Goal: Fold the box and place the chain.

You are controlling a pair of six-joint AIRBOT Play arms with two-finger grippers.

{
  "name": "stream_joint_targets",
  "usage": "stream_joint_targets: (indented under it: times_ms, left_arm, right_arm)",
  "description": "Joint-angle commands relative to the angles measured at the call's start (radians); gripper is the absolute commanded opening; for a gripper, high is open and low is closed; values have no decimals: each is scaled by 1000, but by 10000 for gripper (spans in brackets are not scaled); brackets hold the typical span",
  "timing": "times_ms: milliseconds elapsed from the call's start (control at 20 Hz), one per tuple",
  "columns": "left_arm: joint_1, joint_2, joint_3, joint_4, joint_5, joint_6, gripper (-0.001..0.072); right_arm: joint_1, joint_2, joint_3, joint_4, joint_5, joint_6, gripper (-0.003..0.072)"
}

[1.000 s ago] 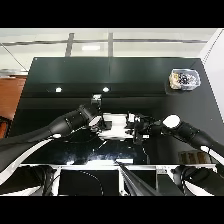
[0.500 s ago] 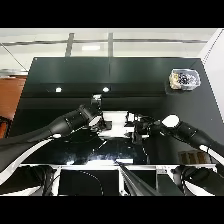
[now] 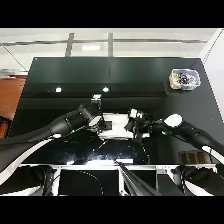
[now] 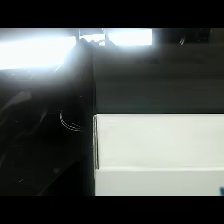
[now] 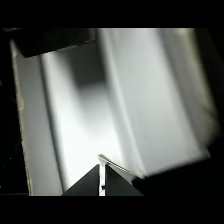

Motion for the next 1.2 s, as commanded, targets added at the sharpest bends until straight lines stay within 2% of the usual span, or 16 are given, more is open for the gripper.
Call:
stream_joint_targets:
  times_ms: [0,150,250,350,450,600,750,900,1000,1100,1150]
  left_arm:
    - [0,0,0,1,-4,2,26]
    - [0,0,0,1,-4,2,27]
    - [0,0,0,1,-4,2,27]
    - [0,0,0,1,-4,2,27]
    - [0,0,0,1,-4,2,27]
    - [0,0,0,1,-4,2,27]
    - [0,0,0,1,-5,2,27]
    - [0,0,0,1,-4,2,27]
    - [0,0,0,1,-5,2,27]
    - [0,0,0,1,-5,2,27]
    - [0,0,0,1,-5,2,27]
  right_arm:
    - [-142,104,0,-142,87,460,46]
    - [-393,191,0,-217,231,852,45]
    - [-546,183,-5,-312,275,1139,44]
    - [-630,163,-31,-361,292,1285,44]
    - [-636,108,-48,-351,356,1291,44]
    - [-553,-13,-51,-351,431,1289,44]
    - [-425,-107,-50,-255,403,1225,45]
    - [-347,-120,-50,-108,343,1115,57]
    - [-321,-120,-44,-65,335,1075,274]
    - [-318,-120,-14,-64,375,1044,581]
    - [-318,-120,6,-64,408,1026,623]
